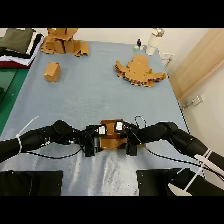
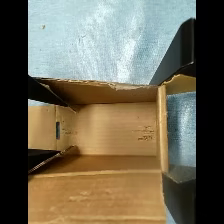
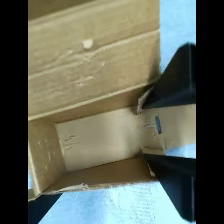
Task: Fold the box.
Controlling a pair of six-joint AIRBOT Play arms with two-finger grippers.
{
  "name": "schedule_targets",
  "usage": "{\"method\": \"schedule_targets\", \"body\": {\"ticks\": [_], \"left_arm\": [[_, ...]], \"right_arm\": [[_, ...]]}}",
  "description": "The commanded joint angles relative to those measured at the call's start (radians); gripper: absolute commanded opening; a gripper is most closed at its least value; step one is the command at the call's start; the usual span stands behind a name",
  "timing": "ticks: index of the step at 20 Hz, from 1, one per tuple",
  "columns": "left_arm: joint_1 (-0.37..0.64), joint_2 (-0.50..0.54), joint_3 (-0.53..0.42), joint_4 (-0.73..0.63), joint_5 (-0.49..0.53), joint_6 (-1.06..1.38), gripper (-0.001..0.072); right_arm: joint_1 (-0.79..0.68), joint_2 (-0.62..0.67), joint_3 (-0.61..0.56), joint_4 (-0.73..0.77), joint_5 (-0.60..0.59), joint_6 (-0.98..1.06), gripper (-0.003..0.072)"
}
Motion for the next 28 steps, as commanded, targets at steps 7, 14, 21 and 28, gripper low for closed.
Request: {"method": "schedule_targets", "body": {"ticks": [7, 14, 21, 28], "left_arm": [[0.000, 0.000, 0.001, -0.001, 0.001, -0.001, 0.0503], [0.000, 0.000, 0.001, -0.001, 0.001, -0.001, 0.0503], [0.000, 0.000, 0.001, -0.001, 0.001, -0.001, 0.0503], [0.000, 0.000, 0.001, -0.001, 0.001, -0.001, 0.0503]], "right_arm": [[-0.032, 0.209, 0.127, -0.645, -0.414, 1.322, -0.0001], [-0.388, 0.133, 0.037, -0.571, -0.330, 1.344, 0.0000], [-0.413, 0.011, -0.008, -0.066, -0.194, 1.002, 0.0000], [-0.412, 0.000, -0.008, 0.089, -0.232, 0.893, 0.0000]]}}
